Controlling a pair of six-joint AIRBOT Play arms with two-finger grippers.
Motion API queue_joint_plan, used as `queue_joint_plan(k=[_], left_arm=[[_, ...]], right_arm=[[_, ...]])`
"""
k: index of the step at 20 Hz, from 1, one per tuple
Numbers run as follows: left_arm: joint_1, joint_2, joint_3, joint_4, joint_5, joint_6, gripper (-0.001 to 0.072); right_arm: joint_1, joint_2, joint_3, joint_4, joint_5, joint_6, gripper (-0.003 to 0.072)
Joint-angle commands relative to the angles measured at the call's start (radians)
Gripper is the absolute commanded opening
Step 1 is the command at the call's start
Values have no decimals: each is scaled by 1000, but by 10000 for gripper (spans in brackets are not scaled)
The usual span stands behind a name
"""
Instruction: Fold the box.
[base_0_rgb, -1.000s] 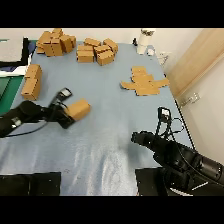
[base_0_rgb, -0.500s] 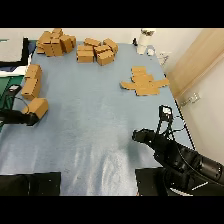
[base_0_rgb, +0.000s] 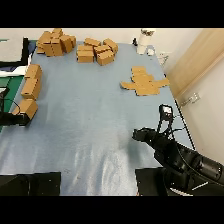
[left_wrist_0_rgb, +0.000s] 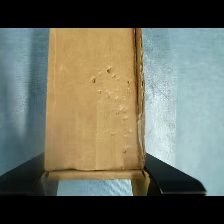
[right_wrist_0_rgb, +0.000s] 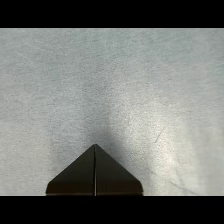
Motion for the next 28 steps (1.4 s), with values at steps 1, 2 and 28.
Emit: queue_joint_plan(k=[1, 2, 28], left_arm=[[-39, -76, 15, 0, 66, -2, 521], [-52, -95, 25, 0, 76, -2, 521], [-74, -150, 105, 51, -33, -2, 697]], right_arm=[[0, 1, 1, -3, 0, 0, 2], [0, 1, 1, -3, 0, 0, 2], [0, 1, 1, 1, 0, 0, 2]])
